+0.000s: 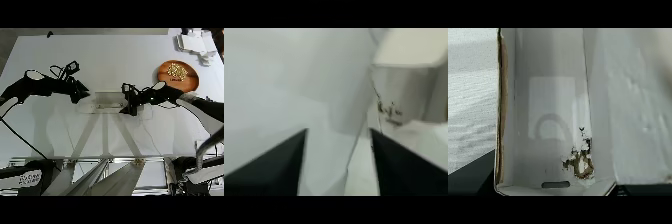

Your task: Fold the box and place the chain.

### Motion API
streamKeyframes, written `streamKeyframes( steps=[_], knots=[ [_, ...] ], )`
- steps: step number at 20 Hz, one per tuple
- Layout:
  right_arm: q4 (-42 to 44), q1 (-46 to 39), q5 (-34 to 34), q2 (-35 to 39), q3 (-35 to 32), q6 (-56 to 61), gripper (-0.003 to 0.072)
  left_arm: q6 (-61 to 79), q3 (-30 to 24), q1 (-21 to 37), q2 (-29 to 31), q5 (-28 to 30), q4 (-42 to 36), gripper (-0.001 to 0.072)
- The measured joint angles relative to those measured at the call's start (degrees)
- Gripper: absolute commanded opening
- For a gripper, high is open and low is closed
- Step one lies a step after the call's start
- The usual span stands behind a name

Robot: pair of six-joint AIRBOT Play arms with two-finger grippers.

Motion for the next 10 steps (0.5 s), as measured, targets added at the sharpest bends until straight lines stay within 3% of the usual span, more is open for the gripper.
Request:
streamKeyframes(
  steps=[7,10],
  knots=[
    [0.00,0.00,0.00,0.00,0.00,0.00,0.0356,9.20,0.00,-2.45,-2.97,-3.82,5.81,0.0507],
    [0.00,0.00,0.00,0.00,0.00,0.02,0.0356,13.77,0.00,-3.91,-5.53,-4.07,3.56,0.0437]
  ],
)
